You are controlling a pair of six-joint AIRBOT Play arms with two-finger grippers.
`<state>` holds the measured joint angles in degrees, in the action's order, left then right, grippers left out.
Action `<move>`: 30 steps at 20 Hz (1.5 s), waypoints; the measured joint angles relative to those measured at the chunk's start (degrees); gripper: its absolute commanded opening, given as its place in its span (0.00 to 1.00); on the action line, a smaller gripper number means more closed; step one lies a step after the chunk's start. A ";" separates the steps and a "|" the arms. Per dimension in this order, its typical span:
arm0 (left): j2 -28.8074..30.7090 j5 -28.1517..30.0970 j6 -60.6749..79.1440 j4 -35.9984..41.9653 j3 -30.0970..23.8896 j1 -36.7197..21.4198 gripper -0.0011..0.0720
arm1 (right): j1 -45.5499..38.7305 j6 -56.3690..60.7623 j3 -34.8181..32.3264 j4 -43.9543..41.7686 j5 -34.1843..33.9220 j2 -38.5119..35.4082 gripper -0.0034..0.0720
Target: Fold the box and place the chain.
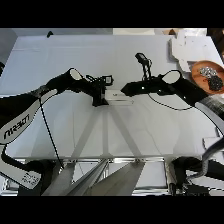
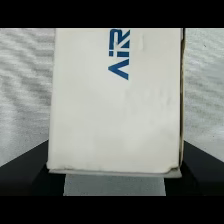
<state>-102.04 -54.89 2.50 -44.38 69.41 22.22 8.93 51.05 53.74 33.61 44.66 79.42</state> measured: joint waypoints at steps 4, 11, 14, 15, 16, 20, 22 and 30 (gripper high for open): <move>0.00 0.02 0.00 -0.02 0.00 0.00 0.31 | -1.44 0.02 -5.14 0.09 -1.16 0.46 0.07; 0.00 0.02 0.09 -0.17 0.00 0.00 0.31 | -1.92 -0.02 -8.35 -1.14 -3.30 2.89 0.07; 0.00 0.02 0.02 -0.09 0.00 0.00 0.31 | -1.90 -0.83 -8.74 -1.25 -4.13 1.38 0.07; 0.00 0.00 0.00 -0.04 0.00 0.00 0.31 | -1.95 -1.09 -8.85 -1.18 -4.48 0.11 0.07; 0.00 0.00 -0.11 0.00 0.00 0.00 0.31 | -1.99 -1.36 -8.85 -0.52 -4.48 -1.60 0.07; 0.00 0.00 -0.13 0.02 0.00 0.00 0.31 | -3.04 -1.70 -8.37 -1.38 -4.48 -12.04 0.07; 0.00 0.02 -0.11 0.02 0.00 0.00 0.31 | -4.28 -1.36 -7.89 -0.04 -3.78 -18.62 0.07; 0.00 0.02 -0.02 0.00 0.00 0.00 0.31 | -7.48 17.29 -6.80 35.23 12.22 -39.71 0.07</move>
<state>-102.04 -54.87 2.48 -44.38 69.41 22.22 1.45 68.34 46.94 68.84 56.88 39.70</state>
